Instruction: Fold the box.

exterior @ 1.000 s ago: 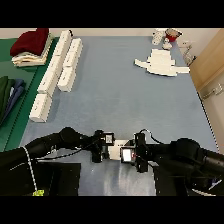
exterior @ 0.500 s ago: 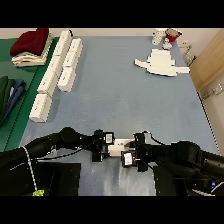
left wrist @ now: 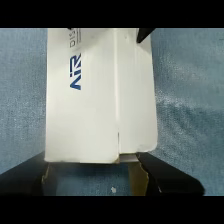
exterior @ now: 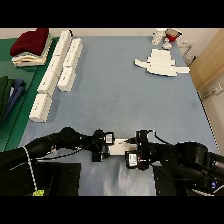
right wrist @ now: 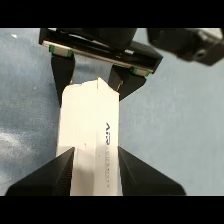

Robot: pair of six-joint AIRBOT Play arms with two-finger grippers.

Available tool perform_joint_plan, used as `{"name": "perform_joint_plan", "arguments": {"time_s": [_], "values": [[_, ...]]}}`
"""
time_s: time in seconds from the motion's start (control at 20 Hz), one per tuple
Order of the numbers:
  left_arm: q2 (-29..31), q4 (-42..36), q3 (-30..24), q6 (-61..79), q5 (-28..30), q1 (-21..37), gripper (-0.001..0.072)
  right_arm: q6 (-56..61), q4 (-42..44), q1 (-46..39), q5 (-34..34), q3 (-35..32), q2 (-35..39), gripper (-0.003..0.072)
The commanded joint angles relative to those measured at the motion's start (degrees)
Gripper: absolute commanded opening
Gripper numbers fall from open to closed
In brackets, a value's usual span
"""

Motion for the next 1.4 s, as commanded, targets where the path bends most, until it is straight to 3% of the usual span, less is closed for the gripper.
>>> {"name": "perform_joint_plan", "arguments": {"time_s": [0.0,0.4,0.5,1.35], "values": [[0.04,0.00,0.02,-0.02,-0.02,0.00,0.0523,0.04,-1.88,-0.02,1.62,0.00,0.83,0.0440],[0.04,0.00,0.02,-0.02,-0.02,0.00,0.0523,4.52,-4.11,-2.62,1.92,-0.02,-2.82,0.0418],[0.04,0.00,0.02,-0.02,-0.02,0.00,0.0523,4.52,-3.06,-2.60,1.84,-0.02,-2.84,0.0290],[0.04,0.00,0.02,-0.02,-0.02,0.00,0.0523,4.31,9.20,-2.14,0.83,-0.37,-5.40,0.0290]]}}
